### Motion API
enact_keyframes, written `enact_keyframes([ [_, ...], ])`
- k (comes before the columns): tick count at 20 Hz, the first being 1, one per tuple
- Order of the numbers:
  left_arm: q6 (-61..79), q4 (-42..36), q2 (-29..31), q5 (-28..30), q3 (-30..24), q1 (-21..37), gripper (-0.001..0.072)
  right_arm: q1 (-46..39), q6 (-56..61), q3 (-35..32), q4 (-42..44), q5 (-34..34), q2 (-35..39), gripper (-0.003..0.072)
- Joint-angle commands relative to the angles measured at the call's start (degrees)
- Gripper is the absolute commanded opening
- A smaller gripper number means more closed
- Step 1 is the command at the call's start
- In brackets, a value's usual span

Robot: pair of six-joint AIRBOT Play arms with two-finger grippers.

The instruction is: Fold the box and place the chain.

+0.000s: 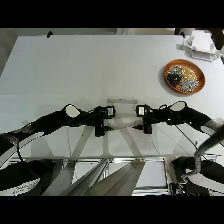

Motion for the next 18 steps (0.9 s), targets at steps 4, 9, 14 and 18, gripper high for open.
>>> enact_keyframes([
  [4, -7.3, -0.4, 0.8, 0.2, 0.0, 1.0, 0.0391, 0.0, -0.1, 0.0, -0.2, 0.3, 0.0, 0.0365],
  [9, -16.1, 6.4, 4.3, -10.1, 0.0, 6.2, 0.0006, 0.0, -0.1, 0.0, -0.2, 0.3, 0.0, 0.0365],
  [14, -27.9, 12.1, 9.5, -19.2, 0.0, 14.1, 0.0005, 0.0, -0.1, 0.0, -0.2, 0.3, 0.0, 0.0365],
  [18, -37.4, 15.7, 13.2, -24.9, 0.0, 20.7, 0.0005, 0.0, -0.1, 0.0, -0.2, 0.3, 0.0, 0.0365],
])
